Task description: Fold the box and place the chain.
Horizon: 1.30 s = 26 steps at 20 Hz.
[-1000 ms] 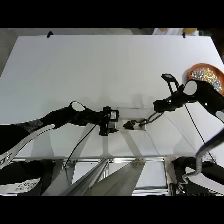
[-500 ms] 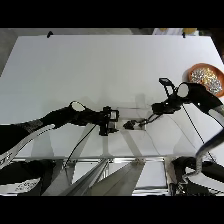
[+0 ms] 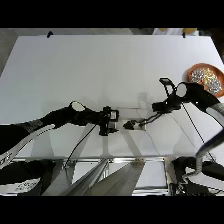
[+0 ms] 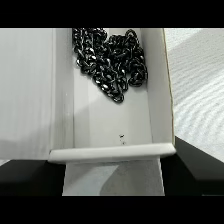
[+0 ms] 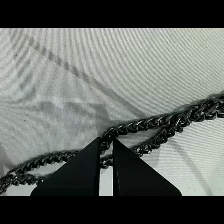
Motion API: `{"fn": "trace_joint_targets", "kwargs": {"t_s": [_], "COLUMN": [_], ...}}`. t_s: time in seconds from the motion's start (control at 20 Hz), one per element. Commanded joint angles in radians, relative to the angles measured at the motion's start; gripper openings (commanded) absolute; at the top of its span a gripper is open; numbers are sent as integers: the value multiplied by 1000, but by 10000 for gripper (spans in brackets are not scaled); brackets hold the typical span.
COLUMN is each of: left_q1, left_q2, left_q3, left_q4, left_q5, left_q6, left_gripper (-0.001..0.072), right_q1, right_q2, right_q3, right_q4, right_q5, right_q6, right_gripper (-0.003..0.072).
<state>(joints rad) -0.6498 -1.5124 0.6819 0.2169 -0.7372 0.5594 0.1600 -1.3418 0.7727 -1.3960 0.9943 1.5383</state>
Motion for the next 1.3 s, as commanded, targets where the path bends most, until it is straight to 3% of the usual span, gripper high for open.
{"fn": "trace_joint_targets", "kwargs": {"t_s": [0.0, 0.3, 0.8, 1.0, 1.15, 1.25], "left_q1": [0, 0, 0, 0, 0, 0], "left_q2": [1, 1, 1, 1, 1, 1], "left_q3": [0, 0, 0, 0, 0, 0], "left_q4": [0, 0, 0, 0, 0, 0], "left_q5": [0, 0, 0, 0, 0, 0], "left_q6": [0, 0, 0, 0, 0, 0], "left_gripper": [18, 18, 18, 18, 18, 18], "right_q1": [1, 1, 97, 97, 97, 97], "right_q2": [7, 204, 658, 742, 745, 740], "right_q3": [-1, -1, -1, -1, -1, -1], "right_q4": [4, 5, 52, 268, 534, 628], "right_q5": [-12, 43, 263, 278, 241, 200], "right_q6": [-4, -21, -29, -79, -161, -188], "right_gripper": [19, 19, 19, 19, 19, 19]}}
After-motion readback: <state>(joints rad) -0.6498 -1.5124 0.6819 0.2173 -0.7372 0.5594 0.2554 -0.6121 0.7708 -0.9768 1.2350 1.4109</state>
